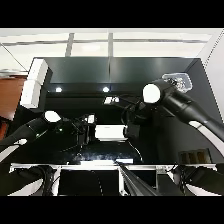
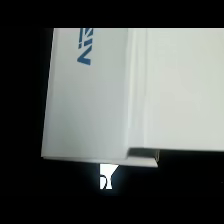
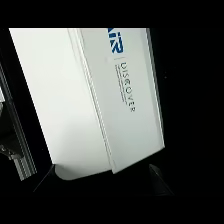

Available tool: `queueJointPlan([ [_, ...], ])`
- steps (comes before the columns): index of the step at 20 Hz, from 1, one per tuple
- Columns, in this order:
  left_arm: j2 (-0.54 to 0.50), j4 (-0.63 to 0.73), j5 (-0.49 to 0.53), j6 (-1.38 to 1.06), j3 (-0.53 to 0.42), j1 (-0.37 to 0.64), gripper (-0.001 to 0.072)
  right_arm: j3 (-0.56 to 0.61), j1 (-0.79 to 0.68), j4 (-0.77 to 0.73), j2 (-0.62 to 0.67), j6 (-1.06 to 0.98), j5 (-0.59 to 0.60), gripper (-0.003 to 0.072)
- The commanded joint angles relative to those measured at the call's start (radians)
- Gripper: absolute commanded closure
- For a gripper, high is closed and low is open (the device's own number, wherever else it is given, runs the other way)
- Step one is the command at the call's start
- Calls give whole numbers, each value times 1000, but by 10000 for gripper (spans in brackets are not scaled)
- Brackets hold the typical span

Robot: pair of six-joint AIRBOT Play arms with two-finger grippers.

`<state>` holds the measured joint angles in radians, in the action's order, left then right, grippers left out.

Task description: Fold the box and place the chain.

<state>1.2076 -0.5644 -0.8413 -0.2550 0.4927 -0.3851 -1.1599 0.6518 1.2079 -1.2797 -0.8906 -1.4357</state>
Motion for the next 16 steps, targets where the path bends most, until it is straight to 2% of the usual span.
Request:
queueJointPlan([
  [1, 1, 0, -4, 1, 0, -1, 267, -1, -66, 24, 121, -39, 16, -26],
  [3, 1, 0, -4, 1, 0, -1, 267, 9, -162, 12, 192, -95, 89, -26],
  [4, 1, 0, -4, 1, 0, -1, 267, 51, -224, -61, 217, -95, 164, -25],
  [6, 1, 0, -1, 1, 0, -1, 267, 198, -316, -364, 232, 53, 300, -27],
  [7, 1, 0, 0, 1, 0, -1, 267, 293, -324, -517, 230, 197, 354, -27],
  [8, 1, 0, 2, 1, 0, -1, 267, 377, -305, -607, 230, 369, 394, -28],
  [10, 1, 0, 3, 1, 0, -1, 267, 471, -241, -618, 230, 571, 436, -28],
  [13, 1, 0, 3, 1, 0, -1, 267, 494, -162, -557, 229, 592, 502, -28],
  [16, 1, 0, 2, 1, 0, -1, 267, 493, -139, -552, 227, 545, 506, -26],
])
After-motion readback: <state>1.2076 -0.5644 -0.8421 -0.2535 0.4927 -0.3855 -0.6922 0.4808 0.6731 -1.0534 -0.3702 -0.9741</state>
